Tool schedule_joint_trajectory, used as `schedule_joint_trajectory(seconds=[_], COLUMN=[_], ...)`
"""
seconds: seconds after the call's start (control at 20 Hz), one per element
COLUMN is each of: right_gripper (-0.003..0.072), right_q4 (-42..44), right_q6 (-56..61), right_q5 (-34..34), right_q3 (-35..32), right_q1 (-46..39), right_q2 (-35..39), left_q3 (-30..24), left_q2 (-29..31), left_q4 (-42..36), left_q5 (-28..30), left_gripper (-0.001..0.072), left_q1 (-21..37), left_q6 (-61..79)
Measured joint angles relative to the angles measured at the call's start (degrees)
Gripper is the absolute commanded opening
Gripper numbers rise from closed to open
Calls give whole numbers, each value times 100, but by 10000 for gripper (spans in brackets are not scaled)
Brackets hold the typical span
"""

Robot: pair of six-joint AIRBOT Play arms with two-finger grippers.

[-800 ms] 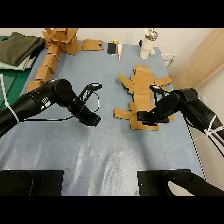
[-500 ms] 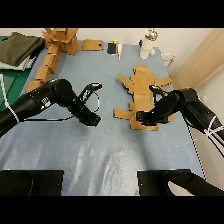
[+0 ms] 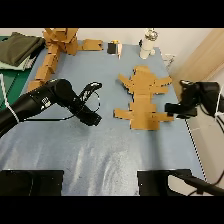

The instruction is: Fold the box.

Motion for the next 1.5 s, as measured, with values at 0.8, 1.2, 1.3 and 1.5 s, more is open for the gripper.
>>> schedule_joint_trajectory(seconds=[0.8,1.2,1.3,1.5], right_gripper=[318,5,4,4], right_q4=[3814,4059,4288,5119], right_q6=[-4269,-4352,-4205,-4059], right_q5=[-431,-997,-1115,-901], right_q3=[909,918,837,-17], right_q1=[-1810,-1226,-1012,-289], right_q2=[-2439,-2347,-2175,-1366], left_q3=[2,52,81,72], left_q2=[0,0,0,0], left_q4=[-1366,-1851,-1895,-1904], left_q5=[680,603,542,326], left_gripper=[12,376,481,483], left_q1=[0,0,33,352], left_q6=[0,129,273,470])
